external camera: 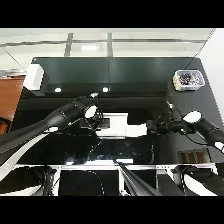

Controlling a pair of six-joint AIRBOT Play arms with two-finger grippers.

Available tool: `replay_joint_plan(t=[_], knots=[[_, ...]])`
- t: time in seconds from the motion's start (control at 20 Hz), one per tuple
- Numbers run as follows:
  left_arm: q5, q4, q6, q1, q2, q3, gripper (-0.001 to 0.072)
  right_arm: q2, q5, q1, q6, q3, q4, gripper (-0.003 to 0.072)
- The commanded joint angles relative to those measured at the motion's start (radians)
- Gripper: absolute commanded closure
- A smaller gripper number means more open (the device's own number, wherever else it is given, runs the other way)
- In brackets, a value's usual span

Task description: Fold the box and place the chain.

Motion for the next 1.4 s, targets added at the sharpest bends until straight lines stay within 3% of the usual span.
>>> replay_joint_plan(t=[0.0,0.15,0.2,0.3,0.35,0.6,0.7,0.8,1.1,1.2,1.35], knots=[[-0.001,0.0,0.0,0.001,0.0,0.001,0.0683,-0.027,-0.035,0.103,-0.099,0.001,0.119,0.0671],[0.001,0.0,0.0,0.001,0.0,0.001,0.0684,-0.027,0.023,0.114,-0.099,0.029,0.118,0.0668],[0.0,0.0,0.0,0.001,0.0,0.001,0.0683,-0.027,0.053,0.113,-0.1,0.043,0.115,0.0591],[0.0,0.0,0.0,0.001,0.0,0.001,0.0683,-0.027,0.096,0.114,-0.103,0.077,0.116,0.0176],[0.0,0.0,0.0,0.001,0.0,0.001,0.0683,-0.027,0.107,0.114,-0.103,0.092,0.117,0.0101],[0.0,0.0,0.0,0.001,0.0,0.001,0.0683,-0.027,0.111,0.115,-0.101,0.109,0.171,0.0107],[0.0,0.0,0.0,0.001,0.0,0.001,0.0683,-0.027,0.11,0.128,-0.101,0.114,0.179,0.0206],[0.0,0.0,0.0,0.001,0.0,0.001,0.0683,-0.027,0.101,0.163,-0.074,0.136,0.169,0.0205],[0.0,0.0,0.0,0.001,0.0,0.001,0.0683,-0.028,-0.005,0.291,0.203,0.238,-0.036,0.0206],[0.001,0.0,0.0,0.001,0.0,0.001,0.0684,-0.028,-0.01,0.311,0.279,0.255,-0.095,0.0267],[0.001,0.0,0.0,0.001,0.0,0.001,0.0683,-0.028,-0.01,0.356,0.417,0.283,-0.241,0.0267]])
